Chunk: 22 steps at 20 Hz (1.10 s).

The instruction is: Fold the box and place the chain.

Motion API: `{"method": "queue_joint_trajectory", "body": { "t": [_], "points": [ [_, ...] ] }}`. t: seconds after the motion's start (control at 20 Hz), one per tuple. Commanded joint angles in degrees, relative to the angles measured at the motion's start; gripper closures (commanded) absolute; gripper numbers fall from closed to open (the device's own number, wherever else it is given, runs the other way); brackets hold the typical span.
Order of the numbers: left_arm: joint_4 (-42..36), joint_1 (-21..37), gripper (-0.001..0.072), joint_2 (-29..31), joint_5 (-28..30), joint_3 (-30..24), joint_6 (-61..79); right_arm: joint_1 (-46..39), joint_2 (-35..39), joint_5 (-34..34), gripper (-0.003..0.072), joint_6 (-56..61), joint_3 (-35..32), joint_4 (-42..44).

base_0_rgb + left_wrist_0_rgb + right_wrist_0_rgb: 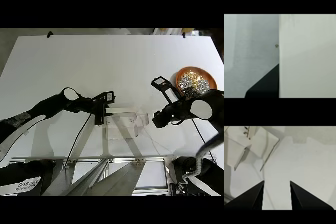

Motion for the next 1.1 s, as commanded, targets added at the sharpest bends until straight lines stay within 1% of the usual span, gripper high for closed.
{"method": "queue_joint_trajectory", "body": {
  "t": [0.0, 0.25, 0.45, 0.5, 0.55, 0.6, 0.65, 0.7, 0.75, 0.8, 0.85, 0.95, 1.05],
  "points": [
    [0.7, 0.0, 0.0708, -1.6, 0.9, 0.1, 1.2, 0.0, 0.0, 0.2, 0.0325, -0.5, 0.2, -0.2],
    [0.8, 0.0, 0.0701, -1.9, 1.1, 0.1, 1.2, 0.0, 0.0, 0.3, 0.0325, -0.7, 0.2, -0.2],
    [0.7, 0.0, 0.0701, -1.9, 1.1, 0.1, 1.1, 0.0, 0.0, 0.3, 0.0330, -5.7, 0.2, 0.0],
    [0.7, 0.0, 0.0701, -1.8, 0.9, 0.1, 1.1, 0.0, 0.0, 0.2, 0.0354, -8.3, 0.2, 0.2],
    [0.7, 0.0, 0.0701, -1.8, 0.7, 0.1, 1.1, 0.0, 0.0, -0.1, 0.0414, -11.6, 0.1, 0.7],
    [0.7, 0.0, 0.0701, -1.8, 0.6, 0.1, 1.1, 0.0, 0.0, -0.5, 0.0434, -15.8, -0.4, 2.9],
    [0.7, 0.0, 0.0701, -1.8, 0.6, 0.1, 1.1, 0.0, 0.0, -1.2, 0.0486, -20.7, -1.3, 6.8],
    [0.7, 0.0, 0.0701, -1.8, 0.6, 0.1, 1.1, 0.0, 0.0, -2.2, 0.0630, -26.1, -2.6, 11.7],
    [0.7, 0.0, 0.0701, -1.8, 0.6, 0.1, 1.1, 0.1, -0.1, -3.5, 0.0670, -32.0, -4.0, 17.1],
    [0.7, 0.0, 0.0701, -1.8, 0.6, 0.1, 1.1, 0.1, -0.2, -4.9, 0.0670, -37.7, -5.5, 22.0],
    [0.6, 0.0, 0.0701, -1.8, 0.6, 0.1, 1.1, 0.1, -0.4, -6.0, 0.0670, -41.8, -6.9, 24.6],
    [0.6, 0.0, 0.0701, -1.8, 0.6, 0.1, 1.1, 0.8, -0.5, -7.5, 0.0670, -46.0, -8.7, 24.5],
    [0.6, 0.0, 0.0701, -1.8, 0.4, 0.1, 1.1, 3.7, -0.7, -9.6, 0.0669, -47.2, -10.0, 22.7]
  ]
}}
